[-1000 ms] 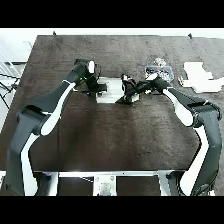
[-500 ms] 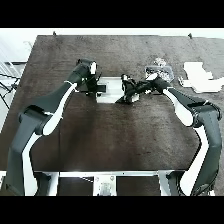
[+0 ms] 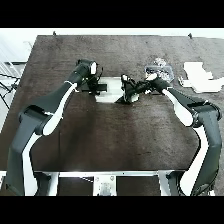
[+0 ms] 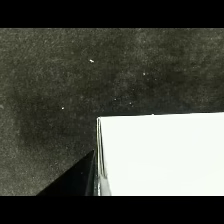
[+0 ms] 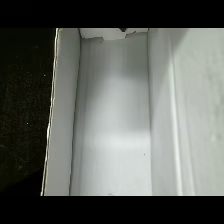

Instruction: Fold the box and place the chain.

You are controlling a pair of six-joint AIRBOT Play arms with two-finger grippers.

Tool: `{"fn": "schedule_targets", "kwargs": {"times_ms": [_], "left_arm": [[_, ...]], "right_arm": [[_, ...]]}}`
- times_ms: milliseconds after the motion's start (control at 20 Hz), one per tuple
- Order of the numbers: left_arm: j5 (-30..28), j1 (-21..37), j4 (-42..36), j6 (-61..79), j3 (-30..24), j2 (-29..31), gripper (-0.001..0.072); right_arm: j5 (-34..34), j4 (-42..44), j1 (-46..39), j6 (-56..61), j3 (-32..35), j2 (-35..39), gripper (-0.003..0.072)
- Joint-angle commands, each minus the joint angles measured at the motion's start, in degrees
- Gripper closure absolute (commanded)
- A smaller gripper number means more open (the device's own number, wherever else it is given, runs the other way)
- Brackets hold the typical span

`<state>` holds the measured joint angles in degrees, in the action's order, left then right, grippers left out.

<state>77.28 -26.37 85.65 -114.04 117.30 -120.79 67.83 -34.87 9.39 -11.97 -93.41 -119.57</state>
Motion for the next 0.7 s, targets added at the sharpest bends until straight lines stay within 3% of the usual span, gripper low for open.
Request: {"fn": "schedule_targets", "kwargs": {"times_ms": [0, 350, 400, 450, 500, 650], "left_arm": [[-0.2, 0.0, -0.2, 0.1, 0.0, 0.0, 0.0689], [0.1, 0.0, -1.2, 0.1, 0.0, 0.0, 0.0687], [0.3, 0.1, -1.5, 0.2, 0.0, 0.1, 0.0548], [0.8, 0.1, -1.8, 0.3, 0.0, 0.3, 0.0255], [1.3, 0.1, -1.9, 2.1, 0.2, 0.5, 0.0161], [4.5, 0.1, -2.1, 4.6, 1.3, 0.9, 0.0157]], "right_arm": [[0.2, -0.1, 0.0, -0.1, 0.0, 0.0, 0.0181], [0.2, -0.1, 0.0, -0.1, 0.0, 0.0, 0.0181], [0.2, -0.1, 0.0, -0.1, 0.0, 0.0, 0.0181], [0.2, -0.1, 0.0, -0.1, 0.0, 0.0, 0.0181], [0.2, -0.1, 0.0, -0.1, 0.0, 0.0, 0.0181], [0.2, -0.1, 0.0, -0.1, 0.0, 0.0, 0.0181]]}}
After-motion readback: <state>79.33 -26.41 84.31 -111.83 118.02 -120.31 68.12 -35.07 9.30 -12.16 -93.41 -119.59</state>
